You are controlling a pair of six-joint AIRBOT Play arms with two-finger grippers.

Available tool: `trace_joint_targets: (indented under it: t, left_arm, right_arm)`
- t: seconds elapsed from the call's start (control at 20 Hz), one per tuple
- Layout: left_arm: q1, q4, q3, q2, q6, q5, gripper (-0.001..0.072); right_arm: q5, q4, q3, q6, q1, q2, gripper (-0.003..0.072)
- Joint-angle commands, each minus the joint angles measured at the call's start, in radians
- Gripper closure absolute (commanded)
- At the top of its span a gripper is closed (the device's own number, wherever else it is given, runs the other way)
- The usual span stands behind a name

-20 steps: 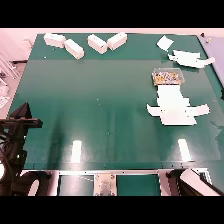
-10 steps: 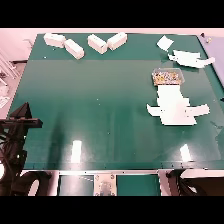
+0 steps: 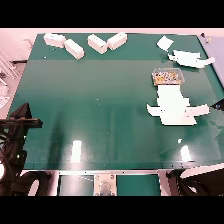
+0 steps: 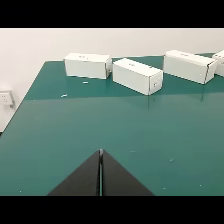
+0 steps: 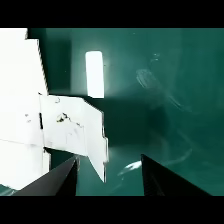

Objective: Fold the box and place the chain.

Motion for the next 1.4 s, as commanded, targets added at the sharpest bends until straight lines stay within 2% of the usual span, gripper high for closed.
trace_joint_targets:
  t: [0.0, 0.55, 1.0, 1.05, 1.2, 1.35]
  left_arm:
    - [0.000, 0.000, 0.000, 0.000, 0.000, 0.000, 0.0690]
    - [0.000, 0.000, 0.000, 0.000, 0.000, -0.053, 0.0690]
    - [0.000, 0.000, 0.000, 0.000, 0.000, -0.072, 0.0690]
    - [0.000, 0.000, 0.000, 0.000, 0.000, -0.078, 0.0690]
    - [0.000, 0.000, 0.000, 0.000, 0.000, -0.078, 0.0690]
    - [0.000, 0.000, 0.000, 0.000, 0.000, -0.078, 0.0690]
  right_arm:
    - [0.030, 0.056, 0.007, -0.034, 0.002, -0.059, 0.0203]
    - [0.039, 0.088, 0.009, -0.056, 0.024, -0.093, 0.0236]
    - [0.125, 0.087, 0.007, -0.048, 0.103, -0.169, 0.0249]
    - [0.130, 0.087, 0.007, -0.048, 0.103, -0.169, 0.0275]
    - [0.179, 0.070, 0.007, -0.048, 0.102, -0.169, 0.0277]
    - [0.189, 0.031, 0.006, -0.049, 0.102, -0.169, 0.0395]
